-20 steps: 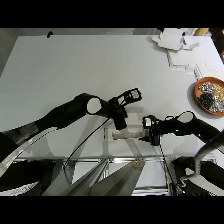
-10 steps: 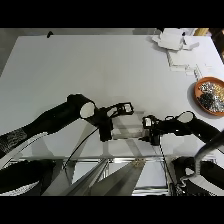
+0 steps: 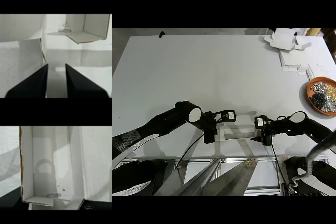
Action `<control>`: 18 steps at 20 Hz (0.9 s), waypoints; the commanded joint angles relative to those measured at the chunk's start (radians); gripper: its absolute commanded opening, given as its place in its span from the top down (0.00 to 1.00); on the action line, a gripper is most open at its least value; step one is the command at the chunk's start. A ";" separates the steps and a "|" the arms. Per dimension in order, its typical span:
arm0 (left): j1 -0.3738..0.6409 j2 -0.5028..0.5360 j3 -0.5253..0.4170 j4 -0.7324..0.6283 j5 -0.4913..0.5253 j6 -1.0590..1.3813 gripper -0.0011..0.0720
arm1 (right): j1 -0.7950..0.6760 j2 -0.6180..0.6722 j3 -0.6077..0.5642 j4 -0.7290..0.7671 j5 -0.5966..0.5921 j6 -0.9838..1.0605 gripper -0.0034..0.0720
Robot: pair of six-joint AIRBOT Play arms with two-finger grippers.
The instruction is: Fold the box and place the chain.
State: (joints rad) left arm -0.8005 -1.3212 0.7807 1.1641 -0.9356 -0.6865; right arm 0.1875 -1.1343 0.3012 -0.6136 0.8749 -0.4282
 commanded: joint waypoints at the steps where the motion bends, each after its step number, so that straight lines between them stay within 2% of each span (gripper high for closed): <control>1: 0.004 0.001 -0.021 -0.004 0.076 0.137 0.51 | -0.001 0.000 0.001 0.000 0.000 0.000 0.42; 7: -0.006 0.000 -0.021 -0.102 0.110 0.329 0.52 | -0.001 0.000 0.001 0.000 0.000 0.000 0.42; 10: -0.024 -0.005 -0.021 -0.133 0.106 0.328 0.57 | -0.001 0.000 0.001 0.000 0.000 0.000 0.42; 11: -0.027 -0.010 -0.021 -0.147 0.106 0.328 0.65 | -0.001 0.000 0.001 0.000 0.000 0.000 0.42; 12: -0.031 -0.012 -0.021 -0.158 0.108 0.328 0.66 | -0.001 0.000 0.001 0.000 0.000 0.000 0.42; 13: -0.036 -0.012 -0.021 -0.174 0.110 0.328 0.72 | -0.001 0.000 0.001 0.000 0.000 0.000 0.42; 17: -0.037 -0.014 -0.021 -0.195 0.129 0.328 0.74 | -0.001 0.000 0.001 0.000 0.000 0.000 0.42; 18: -0.037 -0.016 -0.021 -0.206 0.133 0.328 0.81 | -0.001 0.000 0.001 0.000 0.000 0.000 0.42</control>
State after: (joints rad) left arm -0.8349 -1.3342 0.7601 0.9867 -0.8162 -0.3645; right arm 0.1875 -1.1347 0.3012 -0.6140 0.8749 -0.4282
